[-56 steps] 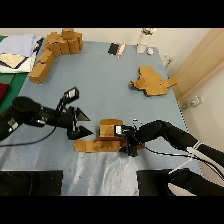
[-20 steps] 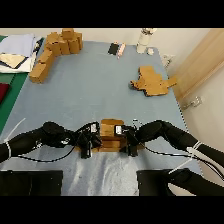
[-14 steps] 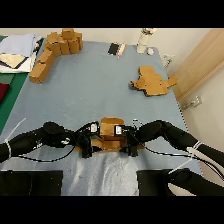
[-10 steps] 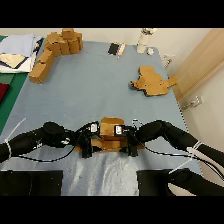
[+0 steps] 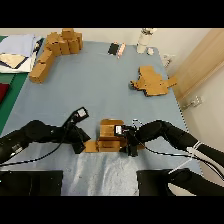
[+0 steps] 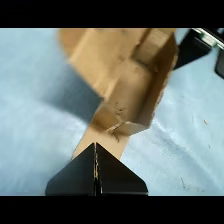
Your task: Fold the box.
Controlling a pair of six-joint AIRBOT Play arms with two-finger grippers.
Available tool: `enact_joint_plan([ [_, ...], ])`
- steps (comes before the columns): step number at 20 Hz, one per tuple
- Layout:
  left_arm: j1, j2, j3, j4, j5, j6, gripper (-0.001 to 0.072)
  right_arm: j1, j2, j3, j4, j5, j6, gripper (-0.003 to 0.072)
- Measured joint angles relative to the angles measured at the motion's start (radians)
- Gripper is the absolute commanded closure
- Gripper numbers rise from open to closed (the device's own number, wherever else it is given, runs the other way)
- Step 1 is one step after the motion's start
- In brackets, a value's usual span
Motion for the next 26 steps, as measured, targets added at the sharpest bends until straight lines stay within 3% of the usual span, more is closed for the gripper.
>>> enact_joint_plan([
  [4, 0.113, 0.171, -0.007, 0.359, -0.153, -0.666, 0.0697, 0.000, 0.000, 0.000, 0.000, 0.000, 0.000, 0.0183],
  [7, 0.155, 0.198, -0.036, 0.443, -0.254, -0.906, 0.0698, 0.000, 0.000, 0.000, 0.000, 0.000, 0.000, 0.0183],
  [9, 0.153, 0.188, -0.056, 0.441, -0.261, -0.983, 0.0698, 0.000, 0.000, 0.000, 0.000, 0.000, 0.000, 0.0183],
  [19, -0.064, -0.026, -0.090, 0.274, -0.001, -1.082, 0.0698, 0.000, 0.000, 0.000, 0.000, 0.000, -0.001, 0.0183],
  [26, -0.109, -0.080, -0.090, 0.194, 0.092, -1.042, 0.0698, 0.000, 0.000, 0.000, 0.000, 0.000, -0.001, 0.0183],
])
